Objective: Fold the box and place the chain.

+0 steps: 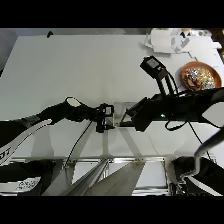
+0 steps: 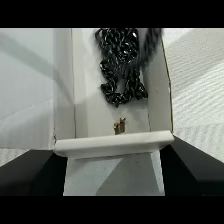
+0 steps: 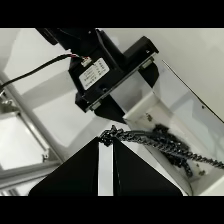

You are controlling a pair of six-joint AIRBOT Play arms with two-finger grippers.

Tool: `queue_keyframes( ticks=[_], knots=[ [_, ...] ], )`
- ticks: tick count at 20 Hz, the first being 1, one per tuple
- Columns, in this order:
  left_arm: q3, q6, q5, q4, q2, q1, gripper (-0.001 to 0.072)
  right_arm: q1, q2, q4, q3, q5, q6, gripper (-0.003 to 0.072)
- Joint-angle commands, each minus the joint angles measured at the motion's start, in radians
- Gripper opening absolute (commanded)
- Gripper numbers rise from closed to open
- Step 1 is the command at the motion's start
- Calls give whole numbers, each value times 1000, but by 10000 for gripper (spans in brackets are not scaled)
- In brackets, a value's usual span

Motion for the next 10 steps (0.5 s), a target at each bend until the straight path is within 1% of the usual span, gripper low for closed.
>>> queue_keyframes(
  ticks=[1,4,7,10],
  knots=[
    [1,0,0,0,1,0,14,22,-64,-97,-30,-43,71,18],
    [1,0,0,0,1,0,14,22,-124,-90,-109,-128,70,18],
    [1,0,0,0,1,0,14,22,-194,-53,-171,-257,65,19],
    [1,0,0,0,1,0,14,22,-253,-47,-174,-258,50,21]
  ],
)
